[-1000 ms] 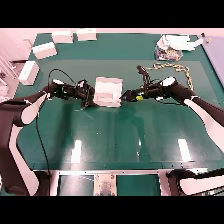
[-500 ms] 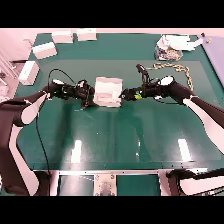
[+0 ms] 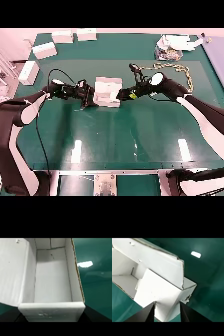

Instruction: Fold the box and place the chain.

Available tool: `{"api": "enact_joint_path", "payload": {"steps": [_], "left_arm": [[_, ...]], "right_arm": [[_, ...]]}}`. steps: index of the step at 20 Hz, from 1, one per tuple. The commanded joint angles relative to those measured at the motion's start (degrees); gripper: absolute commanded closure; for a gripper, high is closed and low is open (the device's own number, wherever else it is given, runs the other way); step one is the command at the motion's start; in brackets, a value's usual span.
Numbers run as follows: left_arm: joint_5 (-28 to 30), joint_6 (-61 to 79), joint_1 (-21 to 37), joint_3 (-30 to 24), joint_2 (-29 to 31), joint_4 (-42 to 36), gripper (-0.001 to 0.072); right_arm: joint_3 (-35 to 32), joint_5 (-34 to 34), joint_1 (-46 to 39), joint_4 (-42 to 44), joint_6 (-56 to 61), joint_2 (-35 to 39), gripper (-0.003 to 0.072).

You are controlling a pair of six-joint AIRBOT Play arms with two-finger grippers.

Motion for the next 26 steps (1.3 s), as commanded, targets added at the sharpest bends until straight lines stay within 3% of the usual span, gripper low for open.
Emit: {"api": "enact_joint_path", "payload": {"steps": [1, 12, 19, 26], "left_arm": [[0.02, 0.04, -0.04, 0.02, 0.0, 0.0, 0.0241], [0.02, 0.04, -0.04, 0.02, 0.0, 0.0, 0.0241], [0.02, 0.04, -0.04, 0.02, 0.0, 0.0, 0.0241], [0.0, 0.04, -0.04, 0.02, 0.0, 0.0, 0.0241]], "right_arm": [[2.03, -0.39, 2.73, -10.47, 10.54, -0.02, 0.0306], [2.91, -1.33, 6.01, -18.23, 18.05, -0.55, 0.0306], [7.67, -0.07, 5.92, -18.53, 17.94, 0.79, 0.0306], [7.37, -0.07, 5.81, -19.19, 18.01, -1.81, 0.0306]]}}
